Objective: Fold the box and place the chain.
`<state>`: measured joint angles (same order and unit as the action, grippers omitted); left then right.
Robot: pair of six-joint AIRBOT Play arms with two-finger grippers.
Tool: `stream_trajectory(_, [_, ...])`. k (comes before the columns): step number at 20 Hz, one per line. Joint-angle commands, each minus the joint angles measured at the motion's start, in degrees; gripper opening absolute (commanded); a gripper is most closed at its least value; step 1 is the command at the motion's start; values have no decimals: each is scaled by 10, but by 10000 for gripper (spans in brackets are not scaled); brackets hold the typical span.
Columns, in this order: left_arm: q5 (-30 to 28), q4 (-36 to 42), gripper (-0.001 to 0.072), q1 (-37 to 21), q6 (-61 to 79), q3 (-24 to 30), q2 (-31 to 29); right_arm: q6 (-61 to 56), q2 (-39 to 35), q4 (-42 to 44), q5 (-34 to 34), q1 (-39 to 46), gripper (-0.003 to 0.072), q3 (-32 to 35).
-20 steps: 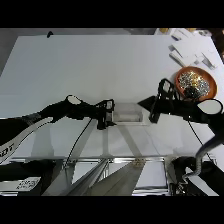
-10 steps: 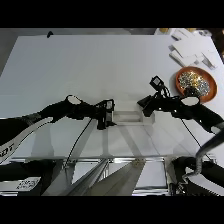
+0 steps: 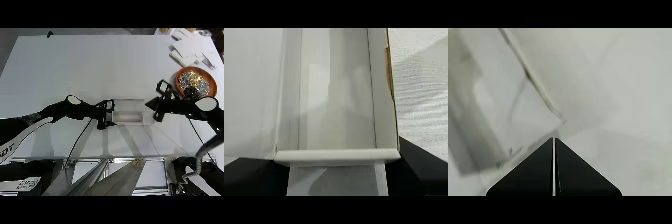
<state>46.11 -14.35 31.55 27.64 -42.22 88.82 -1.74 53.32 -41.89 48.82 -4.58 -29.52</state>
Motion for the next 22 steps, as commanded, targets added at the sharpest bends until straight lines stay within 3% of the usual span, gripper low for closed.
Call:
stream_trajectory(1, [0, 0, 207, 0, 0, 0, 0, 4, -38, -193, 69, -13, 21, 0])
stream_trajectory(6, [2, 0, 207, 0, 0, 0, 0, 37, -16, -191, 39, -98, 27, 2])
stream_trajectory(9, [2, 0, 207, 0, 0, 0, 0, 52, 27, -160, 5, -98, 175, 2])
stream_trajectory(16, [2, 0, 207, 0, 0, 0, 0, 174, 98, -68, -7, -98, 147, 2])
stream_trajectory(17, [2, 0, 207, 0, 0, 0, 0, 186, 101, -55, -9, -98, 60, 2])
stream_trajectory(18, [2, 0, 207, 0, 0, 0, 0, 192, 101, -45, -10, -98, 22, 2])
stream_trajectory(22, [4, 0, 207, 0, 0, 0, 0, 237, 111, 13, -13, -98, 24, 9])
